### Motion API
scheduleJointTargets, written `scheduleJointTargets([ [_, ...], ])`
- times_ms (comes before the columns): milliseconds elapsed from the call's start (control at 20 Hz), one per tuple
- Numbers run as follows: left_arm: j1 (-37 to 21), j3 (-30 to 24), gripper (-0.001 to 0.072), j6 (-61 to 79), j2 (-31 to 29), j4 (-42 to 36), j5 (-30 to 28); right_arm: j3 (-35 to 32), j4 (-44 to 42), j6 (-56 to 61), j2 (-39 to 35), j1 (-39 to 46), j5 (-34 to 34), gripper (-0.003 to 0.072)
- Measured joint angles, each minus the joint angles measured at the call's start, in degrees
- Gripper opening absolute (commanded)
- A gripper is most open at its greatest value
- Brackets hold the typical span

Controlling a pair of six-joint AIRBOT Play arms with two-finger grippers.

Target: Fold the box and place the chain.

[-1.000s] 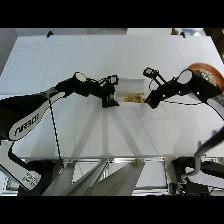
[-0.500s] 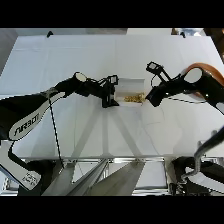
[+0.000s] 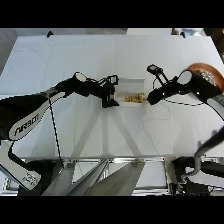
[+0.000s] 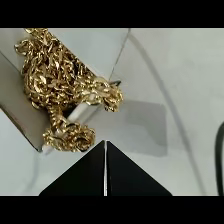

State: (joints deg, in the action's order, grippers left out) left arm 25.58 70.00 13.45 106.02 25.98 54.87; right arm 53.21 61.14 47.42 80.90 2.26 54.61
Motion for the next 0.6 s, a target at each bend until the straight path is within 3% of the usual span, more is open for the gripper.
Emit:
scheduleJointTargets([
  [250, 0.0, 0.0, 0.0157, 0.0, 0.0, 0.0, 0.0, 0.0, -3.7, -0.5, 0.5, 0.0, 1.0, 0.0007],
  [600, 0.0, 0.0, 0.0157, 0.0, 0.0, 0.0, 0.0, 0.0, -2.8, -1.1, -5.3, 0.0, 3.5, 0.0006],
])
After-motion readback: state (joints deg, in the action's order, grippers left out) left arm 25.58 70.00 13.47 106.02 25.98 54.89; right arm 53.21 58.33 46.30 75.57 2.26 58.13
